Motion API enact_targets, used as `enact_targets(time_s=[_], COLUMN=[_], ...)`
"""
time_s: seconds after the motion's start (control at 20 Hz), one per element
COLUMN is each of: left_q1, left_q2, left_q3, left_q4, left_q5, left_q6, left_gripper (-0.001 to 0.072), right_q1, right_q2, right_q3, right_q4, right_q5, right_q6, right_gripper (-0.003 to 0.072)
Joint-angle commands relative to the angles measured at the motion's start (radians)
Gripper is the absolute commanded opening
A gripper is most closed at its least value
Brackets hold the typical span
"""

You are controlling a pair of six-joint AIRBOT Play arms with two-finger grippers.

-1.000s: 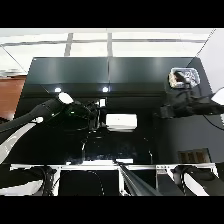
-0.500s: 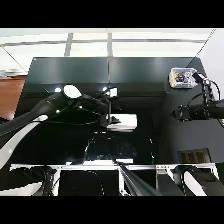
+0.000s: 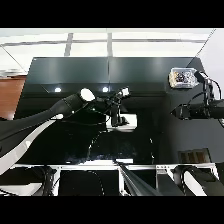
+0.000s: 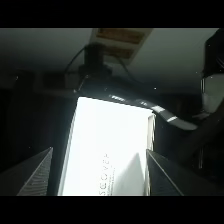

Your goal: Fold the box and place the chain.

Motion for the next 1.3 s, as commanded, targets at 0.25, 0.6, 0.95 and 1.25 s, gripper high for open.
enact_targets(time_s=[0.25,0.6,0.95,1.25], left_q1=[-0.003,-0.004,-0.058,0.034], left_q2=[-0.008,-0.008,-0.013,0.024], left_q3=[0.003,0.003,0.003,0.085], left_q4=[0.075,0.106,0.257,0.425], left_q5=[-0.066,-0.078,0.052,0.021], left_q6=[-0.017,0.088,0.063,-0.302], left_gripper=[0.0708,0.0709,0.0679,0.0347], right_q1=[0.000,0.000,0.000,0.000], right_q2=[0.000,0.000,0.000,0.000], right_q3=[-0.002,-0.002,-0.002,-0.002], right_q4=[-0.001,-0.001,0.000,0.000], right_q5=[-0.015,-0.014,-0.015,-0.022], right_q6=[0.000,0.000,0.000,0.000], right_gripper=[0.0020,0.0020,0.0020,0.0020])
